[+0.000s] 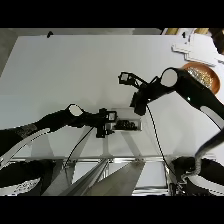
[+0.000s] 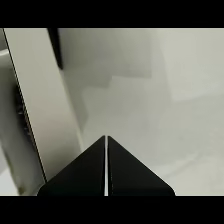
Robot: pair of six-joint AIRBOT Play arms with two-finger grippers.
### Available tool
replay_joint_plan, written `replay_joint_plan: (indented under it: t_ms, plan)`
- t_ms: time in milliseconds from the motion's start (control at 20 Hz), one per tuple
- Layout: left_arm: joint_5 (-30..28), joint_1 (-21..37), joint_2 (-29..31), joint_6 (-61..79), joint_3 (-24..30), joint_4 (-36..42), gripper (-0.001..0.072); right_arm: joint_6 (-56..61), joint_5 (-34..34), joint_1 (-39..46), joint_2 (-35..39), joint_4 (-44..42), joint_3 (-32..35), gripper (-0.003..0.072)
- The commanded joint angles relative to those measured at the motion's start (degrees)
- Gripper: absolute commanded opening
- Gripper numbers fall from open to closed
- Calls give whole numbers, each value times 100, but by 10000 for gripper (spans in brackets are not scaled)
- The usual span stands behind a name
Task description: Fold the box and place the chain.
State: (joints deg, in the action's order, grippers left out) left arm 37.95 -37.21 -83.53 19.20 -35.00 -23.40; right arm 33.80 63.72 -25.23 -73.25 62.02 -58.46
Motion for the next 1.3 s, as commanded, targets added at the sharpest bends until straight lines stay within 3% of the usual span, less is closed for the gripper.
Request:
replay_joint_plan:
  t_ms: [0,50,250,700,1050,1250]
  plan:
    - [0,-2,2,2,0,-2,219,-337,-146,-149,664,-538,673,19]
    - [2,-2,2,2,0,0,219,-422,-254,-280,826,-592,866,22]
    - [0,-2,2,2,0,0,219,-437,-1110,-809,1274,-588,1617,210]
    - [2,-2,2,2,0,0,219,-866,-1672,-1263,1593,-306,2072,321]
    - [2,-2,2,2,0,0,219,-866,-1639,-1268,1585,138,2081,314]
    - [0,-2,2,2,0,0,219,-861,-1727,-1268,1587,278,2081,154]
